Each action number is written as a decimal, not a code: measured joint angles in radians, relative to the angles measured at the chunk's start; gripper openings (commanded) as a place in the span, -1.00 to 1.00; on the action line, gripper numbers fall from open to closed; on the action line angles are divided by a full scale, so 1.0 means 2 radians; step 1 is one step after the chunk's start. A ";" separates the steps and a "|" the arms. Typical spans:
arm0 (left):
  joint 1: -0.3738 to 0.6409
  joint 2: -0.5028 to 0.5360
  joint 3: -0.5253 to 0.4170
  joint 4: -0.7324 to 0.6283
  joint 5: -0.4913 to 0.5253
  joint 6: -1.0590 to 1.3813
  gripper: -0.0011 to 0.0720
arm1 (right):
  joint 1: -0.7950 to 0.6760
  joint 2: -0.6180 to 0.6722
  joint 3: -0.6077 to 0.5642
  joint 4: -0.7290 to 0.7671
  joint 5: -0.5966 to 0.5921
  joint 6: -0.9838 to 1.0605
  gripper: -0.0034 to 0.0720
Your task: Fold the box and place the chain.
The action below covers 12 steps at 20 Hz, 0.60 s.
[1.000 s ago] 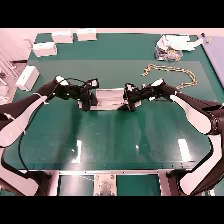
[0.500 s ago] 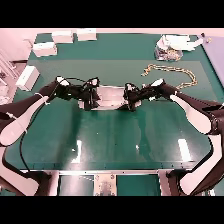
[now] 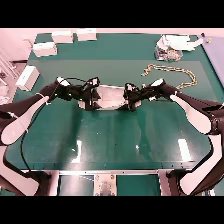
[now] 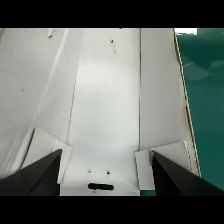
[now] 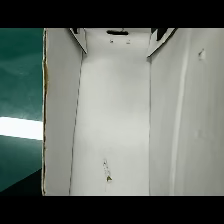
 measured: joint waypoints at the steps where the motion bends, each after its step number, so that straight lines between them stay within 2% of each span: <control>1: 0.000 0.000 0.000 0.000 0.000 0.000 0.46 | 0.000 0.000 0.000 0.000 0.000 0.000 0.36; 2: 0.000 0.000 0.000 -0.001 0.000 0.000 -0.13 | 0.000 0.000 0.000 0.000 0.000 0.000 0.36; 3: -0.001 0.000 0.000 -0.002 -0.001 0.001 -0.58 | 0.000 0.000 0.000 0.000 0.000 -0.001 0.36; 4: -0.001 0.001 0.000 -0.001 0.002 0.002 -0.70 | 0.000 0.000 0.000 0.000 0.000 -0.001 0.36; 6: 0.000 0.002 0.000 -0.001 0.009 0.008 -0.72 | 0.000 0.000 0.000 0.000 0.000 0.000 0.36; 7: 0.000 0.003 0.000 -0.001 0.012 0.010 -0.92 | 0.000 0.000 0.000 0.000 0.000 0.000 0.36; 12: 0.013 0.004 0.001 0.005 0.015 0.020 -0.92 | 0.000 0.000 0.000 0.000 0.000 0.000 0.36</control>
